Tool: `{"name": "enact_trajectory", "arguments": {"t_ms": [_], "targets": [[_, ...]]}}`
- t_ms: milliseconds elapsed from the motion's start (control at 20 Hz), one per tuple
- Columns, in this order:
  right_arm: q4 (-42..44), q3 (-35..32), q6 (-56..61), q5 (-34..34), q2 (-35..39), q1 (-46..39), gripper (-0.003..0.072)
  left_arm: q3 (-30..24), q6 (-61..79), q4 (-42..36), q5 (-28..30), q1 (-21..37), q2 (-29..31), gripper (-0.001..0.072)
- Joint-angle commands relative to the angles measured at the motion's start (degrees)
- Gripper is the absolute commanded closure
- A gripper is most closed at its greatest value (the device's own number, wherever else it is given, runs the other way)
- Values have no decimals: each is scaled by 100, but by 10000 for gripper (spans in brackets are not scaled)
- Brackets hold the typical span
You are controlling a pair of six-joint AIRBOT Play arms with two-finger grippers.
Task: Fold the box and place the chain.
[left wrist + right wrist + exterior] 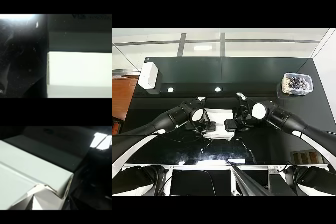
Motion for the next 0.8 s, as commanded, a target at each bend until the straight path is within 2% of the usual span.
{"name": "enact_trajectory", "arguments": {"t_ms": [0,200,250,350,400,750], "targets": [[-1054,190,1023,-50,-2,352,222,0,-2,4,17,-2,-2,682],[-1768,350,1952,214,-2,728,222,0,-2,2,-11,-2,-2,682],[-1998,428,2111,348,-4,835,287,0,-2,2,-11,-2,-2,682],[-2288,560,2378,479,-7,1001,292,0,-2,2,-7,-2,-2,682],[-2304,595,2452,520,-11,1029,316,0,-2,2,-7,-2,-2,682],[-2291,649,2511,761,-125,1029,316,0,2,2,-7,-2,-2,682]]}}
